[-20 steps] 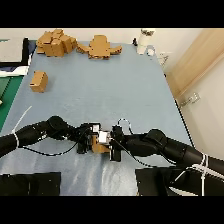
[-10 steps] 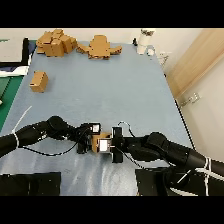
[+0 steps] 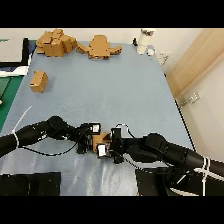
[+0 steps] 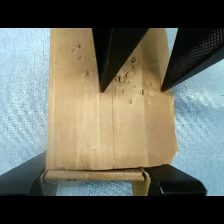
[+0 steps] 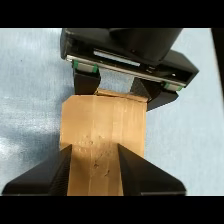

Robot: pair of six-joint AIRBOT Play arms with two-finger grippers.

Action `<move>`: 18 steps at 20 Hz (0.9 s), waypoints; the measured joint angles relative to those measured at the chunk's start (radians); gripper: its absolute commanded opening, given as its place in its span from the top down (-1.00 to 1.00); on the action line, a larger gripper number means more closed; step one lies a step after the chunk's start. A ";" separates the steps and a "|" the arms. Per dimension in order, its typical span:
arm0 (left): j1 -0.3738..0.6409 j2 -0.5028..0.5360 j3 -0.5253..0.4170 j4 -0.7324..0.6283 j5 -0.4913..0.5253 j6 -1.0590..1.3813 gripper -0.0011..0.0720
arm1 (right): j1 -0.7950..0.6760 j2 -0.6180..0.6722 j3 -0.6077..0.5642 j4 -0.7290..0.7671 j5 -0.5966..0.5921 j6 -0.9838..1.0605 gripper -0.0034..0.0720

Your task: Fold the box.

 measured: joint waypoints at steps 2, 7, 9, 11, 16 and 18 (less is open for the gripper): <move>0.000 0.000 0.000 0.000 0.000 0.000 -0.67 | 0.000 -0.002 0.000 -0.009 0.001 -0.010 -0.30; 0.000 0.000 0.000 0.000 0.000 0.000 -0.67 | 0.018 -0.005 0.000 -0.067 0.004 -0.016 -0.21; 0.000 0.000 0.000 0.000 0.000 0.000 -0.67 | 0.040 -0.005 0.000 -0.112 0.009 0.012 -0.16; 0.000 0.000 0.000 0.000 0.000 0.000 -0.67 | 0.067 -0.005 0.000 -0.178 0.013 0.071 -0.16; 0.000 0.000 0.000 0.000 0.000 0.000 -0.67 | 0.147 -0.005 -0.001 -0.431 0.011 0.328 -0.16; 0.000 0.000 0.000 0.000 0.000 0.000 -0.67 | 0.179 -0.005 -0.001 -0.554 0.000 0.459 -0.16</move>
